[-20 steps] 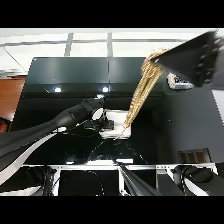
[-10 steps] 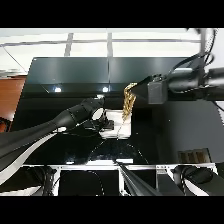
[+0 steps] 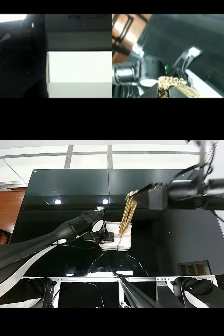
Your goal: Fold the box and place the chain.
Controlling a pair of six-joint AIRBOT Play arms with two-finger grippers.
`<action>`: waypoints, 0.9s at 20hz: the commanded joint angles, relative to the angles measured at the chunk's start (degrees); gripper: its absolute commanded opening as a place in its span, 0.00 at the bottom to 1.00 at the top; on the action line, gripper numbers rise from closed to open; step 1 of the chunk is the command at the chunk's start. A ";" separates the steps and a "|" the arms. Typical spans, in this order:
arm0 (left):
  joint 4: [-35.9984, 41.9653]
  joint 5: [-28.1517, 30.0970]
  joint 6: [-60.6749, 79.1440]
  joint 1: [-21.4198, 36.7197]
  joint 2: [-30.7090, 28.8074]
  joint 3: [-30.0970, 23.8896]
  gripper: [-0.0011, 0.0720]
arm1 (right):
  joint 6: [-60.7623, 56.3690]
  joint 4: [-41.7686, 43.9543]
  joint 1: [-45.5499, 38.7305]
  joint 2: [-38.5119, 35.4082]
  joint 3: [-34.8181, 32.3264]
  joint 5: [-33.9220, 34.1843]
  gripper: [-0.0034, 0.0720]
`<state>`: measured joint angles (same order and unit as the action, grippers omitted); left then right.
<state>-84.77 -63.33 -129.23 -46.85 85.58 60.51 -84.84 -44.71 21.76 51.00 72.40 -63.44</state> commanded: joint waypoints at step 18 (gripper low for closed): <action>0.00 -0.15 0.00 0.02 0.02 0.04 0.05 | -1.07 1.16 1.99 0.55 4.76 -4.07 0.06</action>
<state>-84.77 -63.48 -129.25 -46.85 85.58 60.51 -85.54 -43.48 22.22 51.44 78.81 -67.29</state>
